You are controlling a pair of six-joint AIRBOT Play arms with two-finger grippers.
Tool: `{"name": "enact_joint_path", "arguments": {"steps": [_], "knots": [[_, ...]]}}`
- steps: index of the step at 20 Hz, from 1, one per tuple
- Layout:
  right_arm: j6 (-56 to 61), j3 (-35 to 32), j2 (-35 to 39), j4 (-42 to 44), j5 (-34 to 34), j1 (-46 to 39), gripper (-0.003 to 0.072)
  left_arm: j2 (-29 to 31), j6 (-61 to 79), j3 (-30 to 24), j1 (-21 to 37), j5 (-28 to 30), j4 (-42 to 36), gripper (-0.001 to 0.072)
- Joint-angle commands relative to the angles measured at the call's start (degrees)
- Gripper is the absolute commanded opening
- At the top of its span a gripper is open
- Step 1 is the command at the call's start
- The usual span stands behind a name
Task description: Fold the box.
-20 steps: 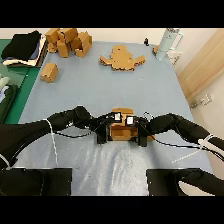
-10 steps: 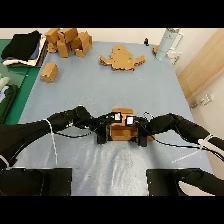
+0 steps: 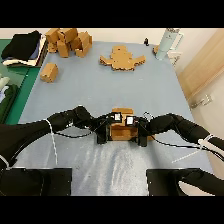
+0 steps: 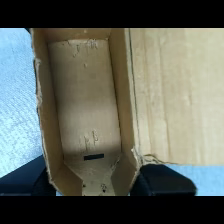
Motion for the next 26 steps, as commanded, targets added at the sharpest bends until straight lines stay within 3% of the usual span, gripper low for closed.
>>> {"name": "enact_joint_path", "arguments": {"steps": [1,18,19,20,26], "knots": [[0.04,-0.02,-0.02,0.02,0.00,0.00,0.0537,0.04,0.04,0.07,0.07,-0.09,0.07,0.0467],[0.04,-0.02,-0.02,0.42,-1.38,0.00,0.0539,0.04,0.04,0.07,0.07,-0.09,0.07,0.0466],[0.04,-0.02,-0.02,0.46,-1.49,0.00,0.0693,0.04,0.04,0.07,0.07,-0.11,0.07,0.0466],[0.04,-0.02,0.00,0.44,-1.46,0.00,0.0717,0.02,0.04,0.07,0.07,-0.09,0.07,0.0466],[0.28,0.09,1.57,-1.62,-1.40,-0.02,0.0717,0.04,0.04,0.07,0.07,-0.09,0.07,0.0466]]}}
